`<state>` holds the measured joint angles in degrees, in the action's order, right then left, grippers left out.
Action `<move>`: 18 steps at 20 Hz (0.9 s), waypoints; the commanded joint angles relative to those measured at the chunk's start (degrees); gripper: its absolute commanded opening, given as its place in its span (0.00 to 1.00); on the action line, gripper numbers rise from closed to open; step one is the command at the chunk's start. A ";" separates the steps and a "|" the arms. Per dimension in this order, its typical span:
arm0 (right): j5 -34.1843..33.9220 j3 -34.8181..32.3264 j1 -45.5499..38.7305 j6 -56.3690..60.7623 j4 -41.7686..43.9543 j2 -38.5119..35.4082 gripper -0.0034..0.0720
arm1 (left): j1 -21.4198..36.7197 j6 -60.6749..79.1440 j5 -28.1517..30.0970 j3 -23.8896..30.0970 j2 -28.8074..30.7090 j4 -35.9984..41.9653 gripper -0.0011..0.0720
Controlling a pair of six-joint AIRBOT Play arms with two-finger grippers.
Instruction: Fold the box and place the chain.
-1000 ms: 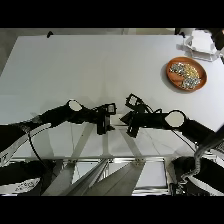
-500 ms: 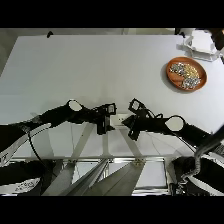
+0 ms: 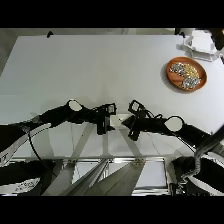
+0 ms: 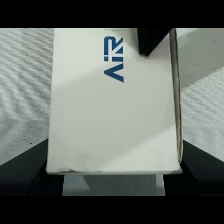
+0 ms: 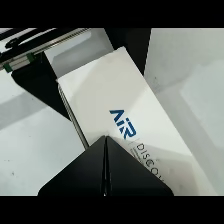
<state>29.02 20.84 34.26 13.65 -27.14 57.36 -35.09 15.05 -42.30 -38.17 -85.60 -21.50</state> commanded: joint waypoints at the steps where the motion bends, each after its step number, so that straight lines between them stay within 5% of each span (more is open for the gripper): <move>1: -1.51 0.85 0.00 -0.31 1.49 -6.19 0.05 | 0.00 0.15 0.07 0.02 0.02 -0.11 0.58; 6: -1.57 4.57 0.00 6.88 -2.21 -15.52 0.05 | -0.02 0.15 0.07 0.02 0.02 -0.11 0.58; 9: 0.66 9.27 0.00 29.79 -24.74 -18.25 0.05 | 0.00 0.15 0.07 0.02 0.02 -0.11 0.58; 13: 26.08 17.55 -1.68 63.67 -61.20 -18.18 0.04 | 0.00 0.15 0.04 0.02 0.02 -0.11 0.58; 18: 47.23 19.02 -20.90 71.30 -63.76 -16.98 0.04 | 0.00 0.15 0.07 0.02 0.02 -0.11 0.58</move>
<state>62.33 38.57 22.68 76.77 -84.44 39.75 -35.09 15.20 -42.26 -38.17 -85.60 -21.61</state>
